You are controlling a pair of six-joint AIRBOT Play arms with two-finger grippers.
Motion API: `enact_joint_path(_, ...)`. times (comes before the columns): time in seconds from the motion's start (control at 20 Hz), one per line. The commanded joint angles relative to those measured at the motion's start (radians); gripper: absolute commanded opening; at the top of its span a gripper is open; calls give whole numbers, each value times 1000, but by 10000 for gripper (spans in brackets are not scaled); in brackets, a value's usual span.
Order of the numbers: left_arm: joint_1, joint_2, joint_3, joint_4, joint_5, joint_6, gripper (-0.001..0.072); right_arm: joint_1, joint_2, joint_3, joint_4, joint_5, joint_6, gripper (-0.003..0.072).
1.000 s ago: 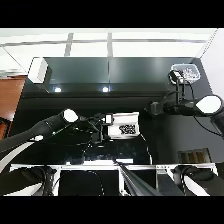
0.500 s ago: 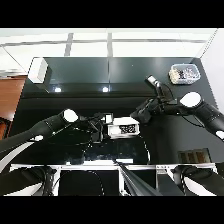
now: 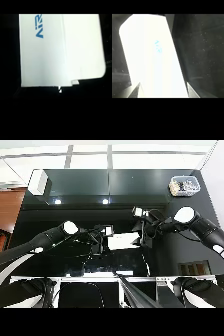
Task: Fold the box and place the chain.
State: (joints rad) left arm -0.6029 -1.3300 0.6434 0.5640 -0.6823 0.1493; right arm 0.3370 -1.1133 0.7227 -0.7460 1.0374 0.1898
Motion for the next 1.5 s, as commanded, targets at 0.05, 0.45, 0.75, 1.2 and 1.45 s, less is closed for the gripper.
enact_joint_path(0.05,-1,-1,0,0,-5,0,481,33,0,-8,-60,-50,-30,646)
enact_joint_path(0.45,-1,-1,0,0,-6,0,481,33,1,-7,-19,-20,-26,296)
enact_joint_path(0.75,-1,-1,0,0,-6,0,481,33,1,-4,-3,-10,-22,296)
enact_joint_path(1.2,-1,-1,0,0,-6,0,481,33,0,-5,-16,-6,-14,199)
enact_joint_path(1.45,-1,-1,0,0,-5,0,481,34,0,-15,-18,-11,-9,267)
